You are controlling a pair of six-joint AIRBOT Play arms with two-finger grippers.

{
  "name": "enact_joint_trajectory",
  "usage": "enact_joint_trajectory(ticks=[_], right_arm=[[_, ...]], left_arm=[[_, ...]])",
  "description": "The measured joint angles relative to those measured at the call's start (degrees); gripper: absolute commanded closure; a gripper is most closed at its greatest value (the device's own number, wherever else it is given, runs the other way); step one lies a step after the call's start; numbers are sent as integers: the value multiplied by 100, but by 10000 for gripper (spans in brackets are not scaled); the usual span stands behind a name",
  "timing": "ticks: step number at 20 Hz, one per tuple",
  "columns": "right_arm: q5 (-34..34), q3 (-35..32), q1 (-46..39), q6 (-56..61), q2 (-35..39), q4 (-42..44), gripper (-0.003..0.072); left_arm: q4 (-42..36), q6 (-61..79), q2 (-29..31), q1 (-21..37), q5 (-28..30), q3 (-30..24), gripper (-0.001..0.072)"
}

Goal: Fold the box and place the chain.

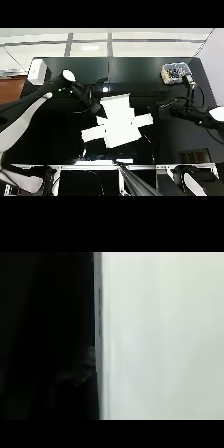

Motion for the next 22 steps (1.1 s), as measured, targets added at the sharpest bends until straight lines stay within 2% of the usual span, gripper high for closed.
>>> enact_joint_trajectory(ticks=[4,6,10,15,22], right_arm=[[367,282,249,-1318,-24,-435,-16],[308,313,555,-1797,-61,-516,-16],[101,251,1360,-2422,-275,-1126,-16],[35,149,2225,-2684,-785,-1941,-16],[-17,109,2874,-3152,-1373,-1934,-16]], left_arm=[[103,1947,946,-201,1239,-1104,687],[326,2750,1106,-306,1718,-1360,686],[599,3429,1117,-463,2612,-1561,686],[686,3689,1075,-522,2942,-1620,685],[715,3751,1067,-533,3042,-1628,685]])
